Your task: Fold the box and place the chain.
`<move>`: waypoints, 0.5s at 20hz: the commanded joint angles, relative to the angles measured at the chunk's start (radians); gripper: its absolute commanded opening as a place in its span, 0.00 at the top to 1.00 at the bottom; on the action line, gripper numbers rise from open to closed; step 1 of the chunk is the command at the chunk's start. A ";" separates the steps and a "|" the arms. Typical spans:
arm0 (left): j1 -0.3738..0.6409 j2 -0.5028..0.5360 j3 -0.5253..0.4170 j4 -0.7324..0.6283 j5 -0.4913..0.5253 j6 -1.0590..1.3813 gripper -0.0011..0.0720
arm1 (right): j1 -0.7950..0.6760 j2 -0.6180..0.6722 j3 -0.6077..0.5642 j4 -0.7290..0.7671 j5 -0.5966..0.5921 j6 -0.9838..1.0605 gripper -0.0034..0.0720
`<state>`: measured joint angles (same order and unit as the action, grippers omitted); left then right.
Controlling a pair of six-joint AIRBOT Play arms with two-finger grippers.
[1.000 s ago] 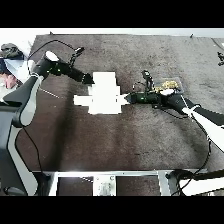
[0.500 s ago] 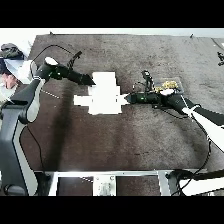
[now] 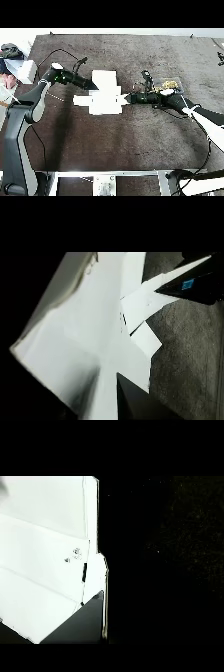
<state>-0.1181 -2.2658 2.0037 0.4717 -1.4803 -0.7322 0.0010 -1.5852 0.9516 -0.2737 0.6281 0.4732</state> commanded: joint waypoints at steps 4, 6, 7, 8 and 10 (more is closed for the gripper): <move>0.003 -0.003 0.001 -0.002 -0.015 0.027 0.90 | -0.001 0.000 0.000 0.001 0.000 -0.007 0.98; 0.003 -0.003 0.001 -0.002 -0.001 0.035 0.97 | -0.004 0.000 0.000 0.001 0.000 -0.007 0.98; 0.003 -0.003 0.001 -0.002 -0.002 0.055 0.97 | -0.007 0.000 0.000 0.001 0.000 -0.007 0.98; 0.003 -0.003 0.001 -0.002 -0.001 0.079 0.97 | -0.012 0.002 0.000 0.001 0.000 -0.008 0.97; 0.003 -0.002 0.001 -0.002 -0.005 0.137 0.97 | -0.035 0.013 0.000 0.001 0.017 -0.010 0.51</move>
<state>-0.1158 -2.2688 2.0045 0.4759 -1.4830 -0.6617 -0.0151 -1.5810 0.9516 -0.2745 0.6304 0.4656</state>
